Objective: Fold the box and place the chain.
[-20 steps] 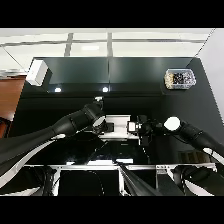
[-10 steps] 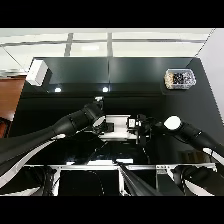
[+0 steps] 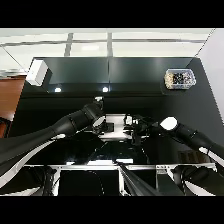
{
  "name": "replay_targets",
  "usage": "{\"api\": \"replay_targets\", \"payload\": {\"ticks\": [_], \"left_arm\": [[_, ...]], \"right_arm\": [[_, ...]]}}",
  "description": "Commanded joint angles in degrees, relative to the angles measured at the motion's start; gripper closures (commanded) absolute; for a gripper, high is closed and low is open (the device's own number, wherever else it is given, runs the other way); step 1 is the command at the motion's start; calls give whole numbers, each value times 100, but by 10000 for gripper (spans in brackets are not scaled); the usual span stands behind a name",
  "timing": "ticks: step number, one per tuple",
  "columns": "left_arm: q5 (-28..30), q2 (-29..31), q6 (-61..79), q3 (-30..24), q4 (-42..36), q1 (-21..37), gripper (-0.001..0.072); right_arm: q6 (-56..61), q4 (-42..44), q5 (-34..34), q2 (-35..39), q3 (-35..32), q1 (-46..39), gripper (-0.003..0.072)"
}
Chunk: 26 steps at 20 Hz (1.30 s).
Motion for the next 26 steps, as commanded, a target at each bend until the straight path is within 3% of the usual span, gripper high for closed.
{"api": "replay_targets", "payload": {"ticks": [1, 2, 3, 4, 8, 11, 13, 16, 20, 26], "left_arm": [[11, -2, 2, 4, 2, 0, 685], [4, -2, 2, 4, 0, 0, 685], [4, -2, 2, 4, 0, 0, 685], [4, -2, 0, 4, 0, 0, 685], [4, -2, 2, 4, 2, 0, 685], [9, -2, 2, 4, 2, 0, 685], [-4, -2, 2, 4, 2, 0, 685], [-7, -2, 2, 4, -2, -2, 685], [-7, -2, 2, 4, 0, -2, 685], [4, -2, 2, 4, 0, -2, 685]], "right_arm": [[293, 122, -48, -4, -4, 11, 384], [428, 107, -48, -4, -4, 11, 317], [667, 57, -46, -4, -4, 9, 449], [997, -59, -46, 7, -2, 7, 665], [3709, -1102, 326, 439, 57, -317, 669], [6092, -2684, 1971, 1132, 490, -1292, 669], [7010, -3279, 3060, 1661, 682, -2168, 669], [8059, -3707, 3121, 1998, 503, -3351, 669], [8826, -2983, 2116, 1838, -494, -3762, 670], [7287, -614, 2116, 323, -778, -2815, 669]]}}
